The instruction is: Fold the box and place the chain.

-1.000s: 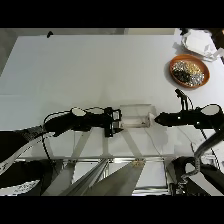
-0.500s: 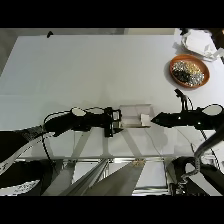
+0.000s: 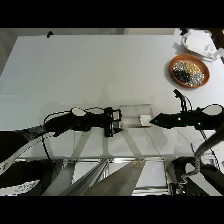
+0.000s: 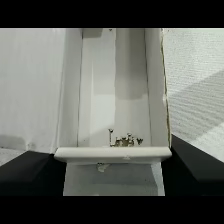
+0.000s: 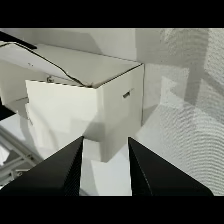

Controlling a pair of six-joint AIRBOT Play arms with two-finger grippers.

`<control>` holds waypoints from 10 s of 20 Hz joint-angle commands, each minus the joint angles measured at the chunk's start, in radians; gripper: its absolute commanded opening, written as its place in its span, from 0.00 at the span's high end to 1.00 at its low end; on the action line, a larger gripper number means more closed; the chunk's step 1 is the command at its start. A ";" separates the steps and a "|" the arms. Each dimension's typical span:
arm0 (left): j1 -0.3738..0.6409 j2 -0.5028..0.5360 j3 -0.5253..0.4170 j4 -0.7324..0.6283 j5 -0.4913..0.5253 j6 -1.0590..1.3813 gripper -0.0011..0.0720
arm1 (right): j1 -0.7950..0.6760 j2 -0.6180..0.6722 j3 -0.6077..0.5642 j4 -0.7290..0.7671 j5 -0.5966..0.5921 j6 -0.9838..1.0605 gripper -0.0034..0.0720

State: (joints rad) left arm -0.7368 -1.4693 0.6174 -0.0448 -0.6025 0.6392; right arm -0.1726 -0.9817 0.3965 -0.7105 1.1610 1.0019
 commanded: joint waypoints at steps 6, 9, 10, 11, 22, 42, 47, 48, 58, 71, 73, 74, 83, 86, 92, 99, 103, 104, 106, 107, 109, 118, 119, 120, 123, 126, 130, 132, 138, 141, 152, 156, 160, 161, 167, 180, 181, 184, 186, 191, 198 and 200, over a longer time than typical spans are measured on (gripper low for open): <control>0.000 0.000 0.000 0.000 0.000 0.000 0.61 | 0.150 -0.001 0.000 0.008 -0.181 -0.006 0.53; 0.000 0.000 0.000 0.000 0.000 0.000 0.61 | 0.200 -0.001 0.001 -0.030 -0.263 0.052 0.50; 0.000 0.000 0.000 0.000 0.000 0.000 0.61 | 0.214 -0.001 0.005 -0.074 -0.265 0.081 0.50; 0.000 0.000 0.000 0.000 0.000 0.000 0.61 | 0.230 -0.001 0.012 -0.123 -0.259 0.122 0.50; 0.000 0.000 0.000 0.000 0.000 0.000 0.61 | 0.488 -0.061 0.195 -0.541 -0.178 0.547 0.43; 0.000 0.000 0.000 0.000 0.000 0.000 0.61 | 0.695 -0.151 0.228 -0.780 -0.298 0.939 0.52; 0.000 0.000 0.000 0.000 0.000 0.000 0.61 | 0.718 -0.177 0.228 -0.811 -0.283 0.939 0.53; 0.000 0.000 0.000 0.000 0.000 0.000 0.61 | 0.728 -0.197 0.228 -0.811 -0.284 0.939 0.53; 0.000 0.000 0.000 0.000 0.000 0.000 0.61 | 0.745 -0.226 0.228 -0.813 -0.248 0.939 0.93; 0.000 0.000 0.000 0.000 0.000 0.000 0.61 | 0.745 -0.218 0.228 -0.812 -0.232 0.929 0.88; 0.000 0.000 0.000 0.000 0.000 0.000 0.61 | 0.745 -0.184 0.228 -0.813 -0.214 0.900 0.49; 0.000 0.000 0.000 0.000 0.000 0.000 0.61 | 0.745 -0.158 0.228 -0.813 -0.200 0.883 0.46; 0.000 0.000 0.000 0.000 0.000 0.000 0.61 | 0.721 0.193 0.318 -1.064 -0.103 0.875 0.41; 0.000 0.000 0.000 0.000 0.000 0.000 0.61 | 0.517 0.151 0.422 -1.112 -0.195 0.796 0.44; 0.000 0.000 0.000 0.000 0.000 0.000 0.61 | 0.014 -0.176 0.636 -0.938 -0.384 0.578 0.44; 0.000 0.000 0.000 0.000 0.000 0.000 0.61 | -0.092 -0.597 0.852 -0.886 -0.435 0.507 0.58; 0.000 0.000 0.000 0.000 0.000 0.000 0.61 | -0.091 -0.719 0.945 -0.797 -0.440 0.474 0.58; 0.000 0.000 0.000 0.000 0.000 0.000 0.61 | -0.091 -0.732 0.953 -0.757 -0.441 0.447 0.58; 0.000 0.000 0.000 0.000 0.000 0.000 0.61 | -0.091 -0.747 0.955 -0.721 -0.446 0.427 0.58; 0.000 0.000 0.000 0.000 0.000 0.000 0.61 | -0.092 -0.753 0.955 -0.721 -0.444 0.427 0.58; 0.000 0.000 0.000 0.000 0.000 0.000 0.61 | -0.091 -0.765 0.955 -0.721 -0.434 0.427 0.58; 0.000 0.000 0.000 0.000 0.000 0.000 0.61 | -0.091 -0.763 0.980 -0.722 -0.380 0.428 0.93; 0.000 0.000 0.000 0.000 0.000 0.000 0.61 | -0.091 -0.738 0.989 -0.724 -0.379 0.428 0.93; 0.000 0.000 0.000 0.000 0.000 0.000 0.61 | -0.091 -0.711 0.995 -0.727 -0.378 0.427 0.93; 0.000 0.000 0.000 0.000 0.000 0.000 0.61 | -0.091 -0.614 0.998 -0.731 -0.358 0.392 0.93; 0.000 0.000 0.000 0.000 0.000 0.000 0.61 | -0.092 -0.568 0.998 -0.781 -0.340 0.380 0.91; 0.000 0.000 0.000 0.000 0.000 0.000 0.61 | -0.092 -0.637 0.998 -0.818 -0.296 0.397 0.53; 0.000 0.000 0.000 0.000 0.000 0.000 0.61 | -0.092 -0.673 0.998 -0.832 -0.301 0.434 0.54; 0.000 0.000 0.000 0.000 0.000 0.000 0.61 | -0.092 -0.753 0.998 -0.915 -0.264 0.467 0.57; 0.000 0.000 0.000 0.000 0.000 0.000 0.61 | -0.092 -0.760 0.998 -0.957 -0.282 0.467 0.57; 0.000 0.000 0.000 0.000 0.000 0.000 0.61 | -0.091 -0.786 0.998 -0.924 -0.304 0.463 0.65; 0.000 0.000 0.000 0.000 0.000 0.000 0.61 | -0.091 -0.742 0.999 -0.932 -0.288 0.454 0.91; 0.000 0.000 0.000 0.000 0.000 0.000 0.61 | -0.091 -0.649 0.998 -0.931 -0.282 0.429 0.93; 0.000 0.000 0.000 0.000 0.000 0.000 0.61 | -0.091 -0.624 0.998 -0.931 -0.278 0.429 0.93; 0.000 0.000 0.000 0.000 0.000 0.000 0.61 | -0.091 -0.446 0.998 -0.889 -0.084 0.352 0.93; 0.000 0.000 0.000 0.000 0.000 0.000 0.61 | -0.008 -0.050 0.997 -0.439 0.478 0.223 0.93; 0.000 0.000 0.000 0.000 0.000 0.000 0.61 | 0.014 -0.025 0.997 -0.439 0.506 0.223 0.93; 0.000 0.000 0.000 0.000 0.000 0.000 0.61 | 0.093 0.055 0.995 -0.439 0.525 0.233 0.93; 0.000 0.000 0.000 0.000 0.000 0.000 0.61 | 0.151 0.104 0.995 -0.439 0.526 0.259 0.93; 0.000 0.000 0.000 0.000 0.000 0.000 0.61 | 0.272 0.194 0.995 -0.436 0.532 0.288 0.93; 0.000 0.000 0.000 0.000 0.000 0.000 0.61 | 0.451 0.228 0.990 -0.398 0.469 0.328 0.93; 0.000 0.000 0.000 0.000 0.000 0.000 0.61 | 0.521 0.228 0.971 -0.399 0.407 0.332 0.93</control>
State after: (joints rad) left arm -0.7368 -1.4693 0.6170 -0.0452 -0.6029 0.6392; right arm 0.2638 -0.7593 1.3827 -1.1213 1.6398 1.3178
